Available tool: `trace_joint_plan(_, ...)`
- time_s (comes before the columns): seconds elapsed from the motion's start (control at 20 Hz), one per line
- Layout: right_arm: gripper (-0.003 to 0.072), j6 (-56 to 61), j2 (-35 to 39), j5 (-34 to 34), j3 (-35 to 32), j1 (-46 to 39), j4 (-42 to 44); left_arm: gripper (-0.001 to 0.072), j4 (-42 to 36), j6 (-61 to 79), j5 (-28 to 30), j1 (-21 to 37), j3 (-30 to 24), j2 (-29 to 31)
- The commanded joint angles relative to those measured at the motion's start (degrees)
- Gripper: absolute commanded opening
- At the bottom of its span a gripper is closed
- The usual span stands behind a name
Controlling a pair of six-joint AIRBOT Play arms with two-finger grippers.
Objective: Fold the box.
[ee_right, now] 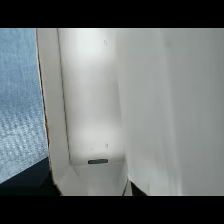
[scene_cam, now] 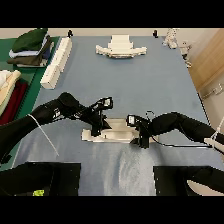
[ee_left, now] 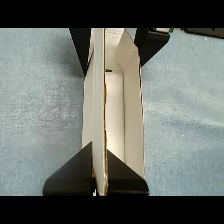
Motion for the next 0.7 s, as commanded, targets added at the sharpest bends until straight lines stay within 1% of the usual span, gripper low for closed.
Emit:
trace_joint_plan(0.0, 0.0499, 0.02, 0.0, -0.15, 0.02, 0.0, -0.02, 0.0013, 0.0, 0.0, 0.02, 0.0, 0.04, -0.02)
trace_joint_plan(0.3, 0.0499, 0.02, -0.02, -0.17, 0.02, 0.0, 0.0, 0.0013, -0.46, -0.02, -0.42, -0.02, 0.02, -0.02)
trace_joint_plan(0.65, 0.0499, 0.02, 0.0, -0.15, 0.02, 0.0, 0.0, 0.0015, -0.46, -0.02, 0.55, 0.0, 0.04, 0.0)
